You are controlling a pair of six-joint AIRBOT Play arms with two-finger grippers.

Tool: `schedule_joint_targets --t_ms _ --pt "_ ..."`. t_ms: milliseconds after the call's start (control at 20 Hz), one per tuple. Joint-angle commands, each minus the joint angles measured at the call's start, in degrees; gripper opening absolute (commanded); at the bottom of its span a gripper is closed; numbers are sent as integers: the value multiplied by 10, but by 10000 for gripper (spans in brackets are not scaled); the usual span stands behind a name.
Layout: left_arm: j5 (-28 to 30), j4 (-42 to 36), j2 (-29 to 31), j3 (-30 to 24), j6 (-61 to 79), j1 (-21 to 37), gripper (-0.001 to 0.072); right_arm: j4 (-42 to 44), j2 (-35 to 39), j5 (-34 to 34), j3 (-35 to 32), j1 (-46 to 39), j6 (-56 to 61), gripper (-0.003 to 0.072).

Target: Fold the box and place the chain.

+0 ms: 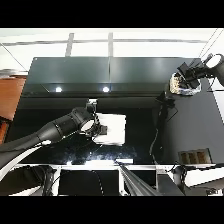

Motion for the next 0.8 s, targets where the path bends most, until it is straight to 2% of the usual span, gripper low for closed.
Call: schedule_joint_targets --t_ms 0,400,750 --pt "1 0 0 0 0 0 28 8 -19 -1 8 -2 27 461" --pt "1 0 0 0 0 0 28 11 -26 -11 10 -4 27 461" --pt "1 0 0 0 0 0 28 -2 -26 12 37 -4 25 461"
